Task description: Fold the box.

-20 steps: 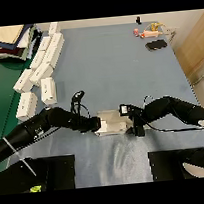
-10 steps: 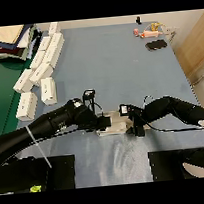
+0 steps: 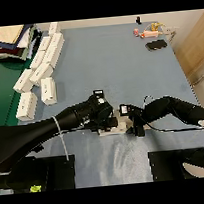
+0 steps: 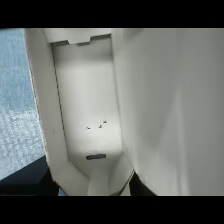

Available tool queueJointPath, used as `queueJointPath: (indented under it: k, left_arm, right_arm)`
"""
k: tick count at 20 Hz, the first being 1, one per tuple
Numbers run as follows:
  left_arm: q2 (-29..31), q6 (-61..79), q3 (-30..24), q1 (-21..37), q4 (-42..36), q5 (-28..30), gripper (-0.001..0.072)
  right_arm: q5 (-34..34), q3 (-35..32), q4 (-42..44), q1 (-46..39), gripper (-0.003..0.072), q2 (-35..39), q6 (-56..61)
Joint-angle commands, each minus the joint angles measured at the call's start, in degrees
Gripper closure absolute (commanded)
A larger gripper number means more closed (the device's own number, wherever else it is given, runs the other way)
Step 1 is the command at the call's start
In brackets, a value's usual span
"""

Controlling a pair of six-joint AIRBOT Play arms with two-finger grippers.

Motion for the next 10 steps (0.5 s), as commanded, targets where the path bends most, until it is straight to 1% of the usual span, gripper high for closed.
queueJointPath:
  k: [1,6,7,8,9,10]
  left_arm:
    - [-2.6,-0.4,2.7,-0.3,1.7,-3.8,0.0424]
    - [-4.0,-0.4,3.1,-0.4,2.2,-4.2,0.0425]
    - [-4.1,-0.3,3.1,-0.5,2.5,-4.4,0.0548]
    - [-4.1,0.0,3.1,-0.8,2.6,-4.3,0.0625]
    - [-4.1,0.0,3.1,-1.0,2.6,-4.4,0.0650]
    - [-4.1,0.1,3.1,-1.1,2.6,-4.4,0.0694]
  right_arm:
    - [0.0,0.0,0.0,0.0,0.0178,0.0,0.0]
    - [0.0,0.0,0.0,0.0,0.0178,0.0,0.0]
    - [0.0,0.0,0.0,0.0,0.0177,0.0,0.0]
    - [0.0,0.0,0.0,0.0,0.0178,0.0,0.0]
    - [0.0,0.0,0.0,0.0,0.0177,0.0,0.0]
    - [0.0,0.0,0.0,0.0,0.0178,0.0,0.0]
